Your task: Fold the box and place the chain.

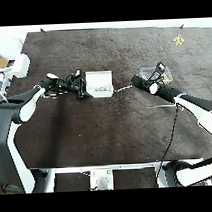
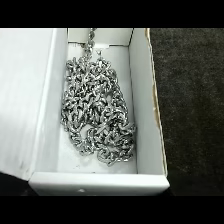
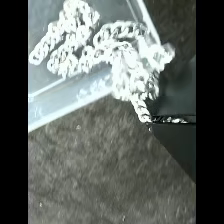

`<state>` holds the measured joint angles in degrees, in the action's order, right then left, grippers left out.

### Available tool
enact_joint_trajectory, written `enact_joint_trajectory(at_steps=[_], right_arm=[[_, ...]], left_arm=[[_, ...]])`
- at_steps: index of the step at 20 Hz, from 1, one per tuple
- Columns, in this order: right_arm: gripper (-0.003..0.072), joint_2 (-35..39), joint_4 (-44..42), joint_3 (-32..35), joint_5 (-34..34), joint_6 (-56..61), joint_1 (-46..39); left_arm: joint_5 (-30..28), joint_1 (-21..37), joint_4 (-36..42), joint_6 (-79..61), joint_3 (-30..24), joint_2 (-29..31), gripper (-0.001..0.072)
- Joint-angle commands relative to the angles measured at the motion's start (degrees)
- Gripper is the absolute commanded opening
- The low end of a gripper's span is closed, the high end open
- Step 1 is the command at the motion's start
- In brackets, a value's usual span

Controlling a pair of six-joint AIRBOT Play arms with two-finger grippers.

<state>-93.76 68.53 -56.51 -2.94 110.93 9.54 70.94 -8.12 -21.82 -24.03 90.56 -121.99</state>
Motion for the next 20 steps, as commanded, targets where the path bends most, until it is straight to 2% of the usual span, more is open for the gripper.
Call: enact_joint_trajectory(at_steps=[1, 6, 10, 16, 20], right_arm=[[0.0006, 4.4, -0.5, -0.5, 1.1, -0.6, 1.7], [0.0006, 18.8, 6.8, -0.5, 3.9, -1.8, 8.3], [0.0005, 26.9, 10.5, -0.9, 11.1, -1.9, 14.6], [0.0005, 26.8, 14.2, -4.7, 12.5, -1.8, 22.0], [0.0005, 22.1, 14.1, -4.7, 12.0, -1.7, 24.2]], left_arm=[[0.0, 0.0, 0.0, 0.0, 0.0, 0.0, 0.0346], [0.0, 0.0, 0.0, 0.0, 0.0, 0.0, 0.0346], [0.0, 0.0, 0.0, 0.0, 0.0, 0.0, 0.0346], [0.0, 0.0, 0.0, 0.0, 0.0, 0.0, 0.0346], [0.0, 0.0, 0.0, 0.0, 0.0, 0.0, 0.0345]])
